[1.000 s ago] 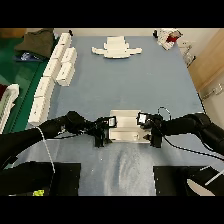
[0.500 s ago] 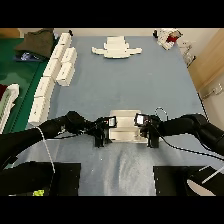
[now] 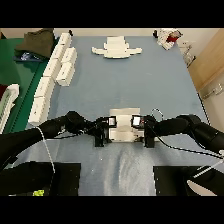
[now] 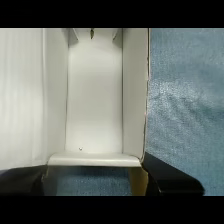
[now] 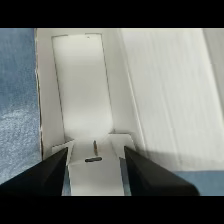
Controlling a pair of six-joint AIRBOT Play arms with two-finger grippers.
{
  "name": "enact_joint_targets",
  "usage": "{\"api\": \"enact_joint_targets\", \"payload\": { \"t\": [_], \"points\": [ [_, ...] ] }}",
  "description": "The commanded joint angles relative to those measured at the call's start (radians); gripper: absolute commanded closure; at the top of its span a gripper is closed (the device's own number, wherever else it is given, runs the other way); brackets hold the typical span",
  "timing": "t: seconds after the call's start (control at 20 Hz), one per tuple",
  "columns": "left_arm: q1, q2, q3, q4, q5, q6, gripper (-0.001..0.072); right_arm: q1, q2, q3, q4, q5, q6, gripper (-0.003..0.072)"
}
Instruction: Fold the box.
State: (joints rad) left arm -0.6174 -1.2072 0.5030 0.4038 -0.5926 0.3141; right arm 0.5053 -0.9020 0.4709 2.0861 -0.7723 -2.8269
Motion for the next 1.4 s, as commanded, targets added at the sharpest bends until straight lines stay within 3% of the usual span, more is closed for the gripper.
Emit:
{"api": "enact_joint_targets", "payload": {
  "t": [0.0,0.3,0.35,0.45,0.55,0.75,0.95,1.05,1.2,1.3,1.35],
  "points": [
    [0.001,0.000,0.001,0.001,-0.001,0.000,0.0248,0.002,-0.015,-0.001,0.009,0.016,-0.010,0.0087],
    [0.001,0.000,0.001,0.000,-0.001,0.000,0.0248,0.001,0.011,0.000,-0.036,-0.003,0.066,0.0107],
    [0.001,0.000,0.001,0.001,-0.001,0.000,0.0248,0.001,0.027,0.005,-0.068,-0.024,0.121,0.0200],
    [0.001,0.000,0.001,0.000,-0.001,0.000,0.0248,0.000,0.055,0.017,-0.168,-0.084,0.284,0.0468],
    [0.001,0.000,0.001,0.001,-0.001,0.000,0.0248,-0.001,0.077,0.027,-0.321,-0.147,0.606,0.0682],
    [0.001,0.000,0.001,0.001,-0.001,0.000,0.0248,-0.035,0.136,0.066,-0.549,-0.286,1.096,0.0683],
    [0.001,0.000,0.001,0.001,-0.001,0.000,0.0248,-0.268,0.167,0.102,-0.594,-0.394,1.320,0.0685],
    [0.001,0.000,0.001,0.001,-0.001,0.000,0.0248,-0.462,0.145,0.101,-0.470,-0.407,1.318,0.0685],
    [0.001,0.000,0.001,0.001,-0.001,0.000,0.0248,-0.755,0.042,0.096,-0.150,-0.450,1.162,0.0685],
    [0.001,0.000,0.001,0.001,-0.001,0.000,0.0248,-0.882,-0.060,0.090,0.064,-0.523,0.996,0.0685],
    [0.001,0.000,0.001,0.000,-0.001,0.000,0.0248,-0.904,-0.103,0.088,0.095,-0.541,0.953,0.0685]
  ]
}}
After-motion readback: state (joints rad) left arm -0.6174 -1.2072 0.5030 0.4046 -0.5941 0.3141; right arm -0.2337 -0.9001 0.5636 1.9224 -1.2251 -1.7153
